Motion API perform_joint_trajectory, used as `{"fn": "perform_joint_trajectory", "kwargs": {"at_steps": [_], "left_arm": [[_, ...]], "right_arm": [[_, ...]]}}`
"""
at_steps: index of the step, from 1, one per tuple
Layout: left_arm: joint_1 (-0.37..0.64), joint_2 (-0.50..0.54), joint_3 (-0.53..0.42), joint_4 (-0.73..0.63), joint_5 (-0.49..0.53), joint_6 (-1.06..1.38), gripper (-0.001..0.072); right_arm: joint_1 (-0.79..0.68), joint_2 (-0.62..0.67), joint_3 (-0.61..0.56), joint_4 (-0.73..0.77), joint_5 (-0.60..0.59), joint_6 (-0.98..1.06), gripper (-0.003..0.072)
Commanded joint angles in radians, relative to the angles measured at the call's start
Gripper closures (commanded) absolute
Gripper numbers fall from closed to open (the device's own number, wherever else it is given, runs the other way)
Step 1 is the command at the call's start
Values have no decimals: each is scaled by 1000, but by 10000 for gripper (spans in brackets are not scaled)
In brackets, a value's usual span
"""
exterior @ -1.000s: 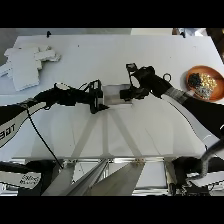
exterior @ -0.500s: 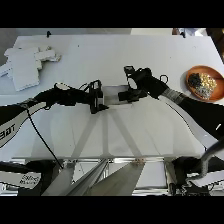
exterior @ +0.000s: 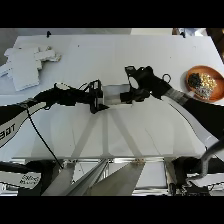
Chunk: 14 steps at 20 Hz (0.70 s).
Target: Fold the box and place the chain.
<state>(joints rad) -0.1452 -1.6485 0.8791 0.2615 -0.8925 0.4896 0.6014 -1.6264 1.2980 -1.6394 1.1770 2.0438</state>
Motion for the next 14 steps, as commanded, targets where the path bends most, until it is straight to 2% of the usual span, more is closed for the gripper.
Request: {"fn": "perform_joint_trajectory", "kwargs": {"at_steps": [1,8,11,14], "left_arm": [[0,0,1,1,-2,0,186],[0,0,1,1,-2,0,186],[0,0,1,1,-2,0,186],[0,0,1,1,-2,0,186]], "right_arm": [[-15,77,0,0,12,1,328],[-142,331,0,-65,-10,-137,328],[-283,404,0,-84,-5,-229,328],[-488,414,0,-84,24,-331,327]]}}
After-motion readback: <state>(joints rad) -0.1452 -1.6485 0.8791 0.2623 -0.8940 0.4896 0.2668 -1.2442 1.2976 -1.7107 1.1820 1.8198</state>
